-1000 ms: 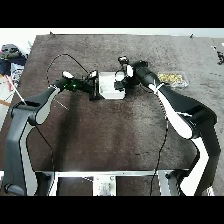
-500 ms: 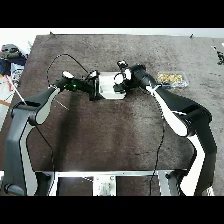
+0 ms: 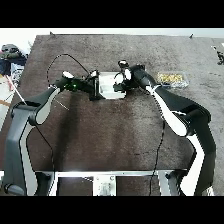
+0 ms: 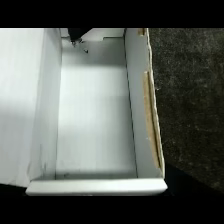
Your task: Fold the box and place the chain.
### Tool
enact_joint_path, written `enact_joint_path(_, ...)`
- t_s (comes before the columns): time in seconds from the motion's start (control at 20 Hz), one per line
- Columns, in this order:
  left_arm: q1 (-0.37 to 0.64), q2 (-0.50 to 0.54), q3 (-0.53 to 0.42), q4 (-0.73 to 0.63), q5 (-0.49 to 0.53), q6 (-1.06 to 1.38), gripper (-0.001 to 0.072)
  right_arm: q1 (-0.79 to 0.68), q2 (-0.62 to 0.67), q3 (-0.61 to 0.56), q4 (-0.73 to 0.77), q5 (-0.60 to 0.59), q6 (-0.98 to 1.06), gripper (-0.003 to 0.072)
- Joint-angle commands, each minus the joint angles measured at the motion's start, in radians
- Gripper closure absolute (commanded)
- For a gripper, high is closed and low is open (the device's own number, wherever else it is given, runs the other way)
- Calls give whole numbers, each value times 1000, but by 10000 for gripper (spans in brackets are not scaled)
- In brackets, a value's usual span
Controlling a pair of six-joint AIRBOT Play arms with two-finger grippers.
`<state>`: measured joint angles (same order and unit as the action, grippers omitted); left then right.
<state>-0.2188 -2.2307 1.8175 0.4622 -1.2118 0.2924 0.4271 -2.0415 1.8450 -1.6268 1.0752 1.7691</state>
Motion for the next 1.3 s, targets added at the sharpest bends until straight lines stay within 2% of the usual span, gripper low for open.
enact_joint_path(0.0, 0, -1, 0, 1, 0, 1, 240, 0, 1, 32, 0, 16, 8, 522)
enact_joint_path(0.25, 0, -1, 0, 1, 0, 1, 241, -5, 0, 89, 29, 92, -27, 510)
enact_joint_path(0.3, 0, -1, 0, 1, 0, 1, 241, -9, 0, 97, 46, 100, -42, 411)
enact_joint_path(0.7, 0, -1, 0, 1, 0, 1, 240, -22, -100, 245, 79, 288, -121, 411)
enact_joint_path(0.8, 0, -1, 0, 1, 0, 1, 241, -25, -101, 245, 75, 302, -124, 413)
enact_joint_path(0.85, 0, -1, 0, 1, 0, 1, 241, -27, -101, 245, 75, 301, -124, 503)
enact_joint_path(0.9, 0, -1, 0, 1, 0, 1, 241, -29, -102, 245, 75, 302, -124, 536)
enact_joint_path(1.25, 0, -1, 0, 1, 0, 1, 241, -34, -116, 241, 75, 297, -73, 532)
